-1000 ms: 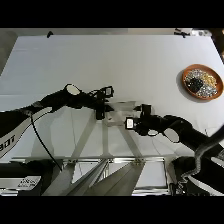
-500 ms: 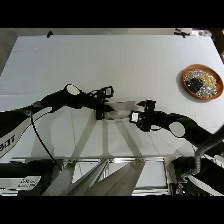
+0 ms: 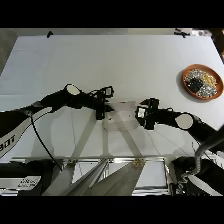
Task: Fold the box and place the chain.
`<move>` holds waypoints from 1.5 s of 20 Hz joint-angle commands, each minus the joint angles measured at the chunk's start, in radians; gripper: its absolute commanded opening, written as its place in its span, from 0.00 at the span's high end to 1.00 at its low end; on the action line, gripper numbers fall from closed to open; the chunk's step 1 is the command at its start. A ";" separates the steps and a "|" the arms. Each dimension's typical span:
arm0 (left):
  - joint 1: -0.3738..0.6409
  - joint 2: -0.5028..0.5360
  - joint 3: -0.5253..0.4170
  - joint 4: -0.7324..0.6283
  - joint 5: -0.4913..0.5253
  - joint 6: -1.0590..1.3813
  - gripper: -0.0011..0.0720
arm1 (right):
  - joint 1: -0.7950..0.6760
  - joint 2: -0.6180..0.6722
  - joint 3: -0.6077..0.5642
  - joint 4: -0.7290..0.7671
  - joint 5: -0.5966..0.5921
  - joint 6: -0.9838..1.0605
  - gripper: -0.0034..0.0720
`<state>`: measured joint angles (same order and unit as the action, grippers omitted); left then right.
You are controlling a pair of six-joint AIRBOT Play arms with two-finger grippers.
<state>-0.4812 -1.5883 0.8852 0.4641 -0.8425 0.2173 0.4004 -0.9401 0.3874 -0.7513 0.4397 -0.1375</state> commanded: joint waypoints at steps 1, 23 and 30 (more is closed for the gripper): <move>0.000 0.000 0.000 0.000 0.000 0.000 0.97 | -0.032 -0.017 0.001 0.211 0.061 -0.217 0.04; 0.000 0.000 0.000 0.000 0.000 0.000 0.97 | 0.169 0.163 -0.197 0.070 -0.066 -0.140 0.04; 0.000 0.000 0.000 0.000 0.000 0.000 0.97 | 0.200 0.138 -0.196 0.161 -0.201 -0.141 0.04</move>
